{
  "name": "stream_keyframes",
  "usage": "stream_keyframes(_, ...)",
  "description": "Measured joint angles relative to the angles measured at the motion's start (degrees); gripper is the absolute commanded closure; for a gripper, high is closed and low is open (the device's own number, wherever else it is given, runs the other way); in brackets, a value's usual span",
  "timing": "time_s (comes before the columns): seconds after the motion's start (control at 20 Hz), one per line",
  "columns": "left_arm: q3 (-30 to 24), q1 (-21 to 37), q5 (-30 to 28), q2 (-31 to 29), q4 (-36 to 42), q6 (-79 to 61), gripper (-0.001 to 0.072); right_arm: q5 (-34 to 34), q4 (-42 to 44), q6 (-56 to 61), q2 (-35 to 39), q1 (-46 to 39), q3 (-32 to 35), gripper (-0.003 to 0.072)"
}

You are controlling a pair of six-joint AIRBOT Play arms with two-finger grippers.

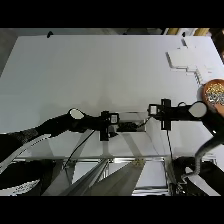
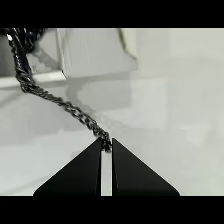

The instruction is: Fold the box and place the chain.

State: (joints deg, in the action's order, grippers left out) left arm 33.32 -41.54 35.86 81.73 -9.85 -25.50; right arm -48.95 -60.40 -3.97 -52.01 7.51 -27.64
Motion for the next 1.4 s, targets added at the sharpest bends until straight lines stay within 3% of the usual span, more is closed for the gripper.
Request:
stream_keyframes(0.25,0.0,0.0,0.0,0.0,0.0,0.0,0.0365,-10.4,9.2,10.8,11.4,0.0,0.0,0.0665)
stream_keyframes(0.45,0.0,0.0,0.0,0.0,0.0,0.0,0.0365,-14.4,20.9,18.5,13.6,0.5,0.0,0.0665)
stream_keyframes(0.6,0.0,0.0,0.0,0.0,0.0,0.0,0.0365,-13.3,26.0,21.8,11.9,4.5,0.0,0.0664)
stream_keyframes(0.75,0.0,0.0,0.0,0.0,0.0,0.0,0.0365,-6.8,28.0,24.9,8.2,11.6,-0.1,0.0663)
stream_keyframes(0.8,0.0,0.0,0.0,0.0,0.0,0.0,0.0365,-4.5,28.0,25.6,6.7,13.7,-0.4,0.063)
stream_keyframes(0.95,0.0,0.0,0.0,0.0,0.0,0.0,0.0365,-1.4,22.9,30.7,2.3,19.2,-3.8,0.0501)
stream_keyframes(1.1,0.0,0.0,0.0,0.0,0.0,0.0,0.0365,-4.3,11.1,39.2,-1.0,21.8,-12.0,0.0424)
stream_keyframes(1.2,0.0,0.0,0.0,0.0,0.0,0.0,0.0365,-8.0,5.0,42.5,-2.5,22.1,-18.4,0.0443)
stream_keyframes(1.25,0.0,0.0,0.0,0.0,0.0,0.0,0.0365,-9.3,2.8,43.4,-3.3,21.8,-21.7,0.0512)
stream_keyframes(1.4,0.0,0.0,0.0,0.0,0.0,0.0,0.0365,-10.4,-1.0,43.8,-6.8,19.1,-27.9,0.0528)
